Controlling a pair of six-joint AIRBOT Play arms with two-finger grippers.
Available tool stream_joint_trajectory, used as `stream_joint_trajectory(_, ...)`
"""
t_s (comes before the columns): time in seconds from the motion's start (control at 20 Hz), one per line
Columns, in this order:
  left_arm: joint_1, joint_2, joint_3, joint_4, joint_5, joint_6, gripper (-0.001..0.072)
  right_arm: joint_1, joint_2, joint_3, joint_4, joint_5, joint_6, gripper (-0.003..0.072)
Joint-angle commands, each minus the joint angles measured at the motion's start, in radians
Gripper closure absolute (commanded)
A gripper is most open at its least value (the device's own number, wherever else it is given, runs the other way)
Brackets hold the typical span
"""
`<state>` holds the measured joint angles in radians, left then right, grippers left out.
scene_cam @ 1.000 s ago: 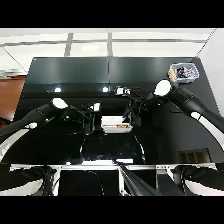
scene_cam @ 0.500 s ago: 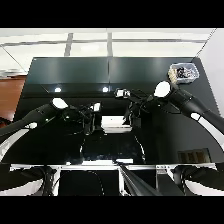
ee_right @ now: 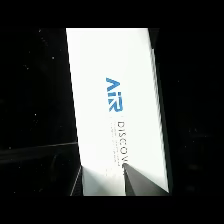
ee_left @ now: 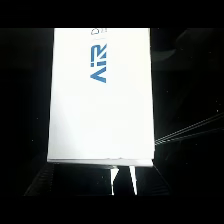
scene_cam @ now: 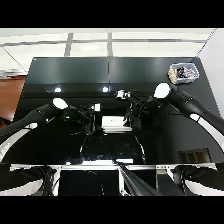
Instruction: Fold the box and place the chain.
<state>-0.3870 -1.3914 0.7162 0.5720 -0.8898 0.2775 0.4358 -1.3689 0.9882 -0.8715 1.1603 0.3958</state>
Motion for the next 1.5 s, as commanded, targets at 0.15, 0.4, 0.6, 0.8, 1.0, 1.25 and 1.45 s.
stream_joint_trajectory(0.15, 0.000, 0.000, 0.001, 0.001, 0.000, 0.000, 0.0290, -0.009, 0.051, -0.005, 0.003, 0.076, 0.090, 0.0419)
stream_joint_trajectory(0.4, 0.000, 0.000, 0.001, 0.000, -0.001, 0.000, 0.0291, -0.119, 0.117, -0.014, 0.036, 0.228, 0.381, 0.0588)
stream_joint_trajectory(0.6, 0.000, 0.000, 0.001, 0.000, 0.000, 0.000, 0.0291, -0.130, 0.117, -0.152, 0.386, 0.100, 0.402, 0.0669)
stream_joint_trajectory(0.8, 0.000, 0.000, 0.001, 0.000, 0.000, 0.000, 0.0290, -0.098, 0.111, -0.279, 0.643, -0.087, 0.409, 0.0669)
stream_joint_trajectory(1.0, 0.000, 0.000, 0.001, 0.000, 0.000, 0.000, 0.0291, -0.051, 0.062, -0.298, 0.583, -0.189, 0.466, 0.0669)
stream_joint_trajectory(1.25, 0.000, 0.000, 0.001, 0.000, 0.000, 0.000, 0.0291, -0.037, 0.015, -0.298, 0.466, -0.270, 0.551, 0.0669)
stream_joint_trajectory(1.45, 0.000, 0.000, 0.001, 0.000, 0.000, 0.000, 0.0291, -0.037, 0.018, -0.293, 0.450, -0.254, 0.537, 0.0669)
